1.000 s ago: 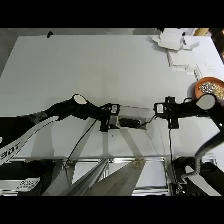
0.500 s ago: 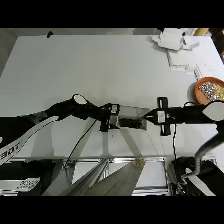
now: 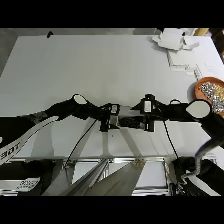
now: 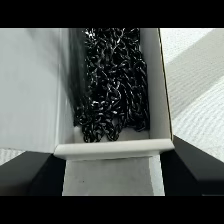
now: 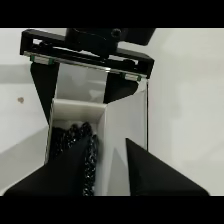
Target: Fold the box and place the chain.
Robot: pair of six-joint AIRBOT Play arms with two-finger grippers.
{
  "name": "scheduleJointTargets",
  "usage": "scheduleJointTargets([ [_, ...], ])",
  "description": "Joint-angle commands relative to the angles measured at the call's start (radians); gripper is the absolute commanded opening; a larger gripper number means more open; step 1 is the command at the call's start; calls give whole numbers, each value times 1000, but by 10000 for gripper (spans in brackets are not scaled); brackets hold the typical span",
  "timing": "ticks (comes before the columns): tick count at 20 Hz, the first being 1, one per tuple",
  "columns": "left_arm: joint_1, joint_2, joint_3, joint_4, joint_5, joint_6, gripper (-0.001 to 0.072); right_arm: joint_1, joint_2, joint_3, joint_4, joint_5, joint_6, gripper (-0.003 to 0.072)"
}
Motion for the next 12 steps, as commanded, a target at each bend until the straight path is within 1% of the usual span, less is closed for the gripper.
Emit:
scheduleJointTargets([
  [1, 1, 0, 0, 0, 0, 0, 272, 6, -42, 53, -10, 13, 15, 307],
  [3, 1, 0, 0, 0, 0, 0, 272, 6, -50, 172, -92, 72, 124, 299],
  [4, 1, 0, 0, 0, 0, 0, 272, 6, -65, 238, -145, 97, 197, 280],
  [6, 1, 0, 0, 0, 0, 0, 272, -17, -125, 344, -215, 166, 306, 86],
  [7, 1, 0, 0, 0, 0, 0, 272, -36, -158, 365, -216, 194, 334, 51],
  [10, 1, 0, 0, 0, 0, 0, 272, -57, -232, 359, -261, 269, 372, 42],
  [12, 1, 0, 0, 0, 0, 0, 272, -56, -243, 318, -275, 259, 372, 45],
])
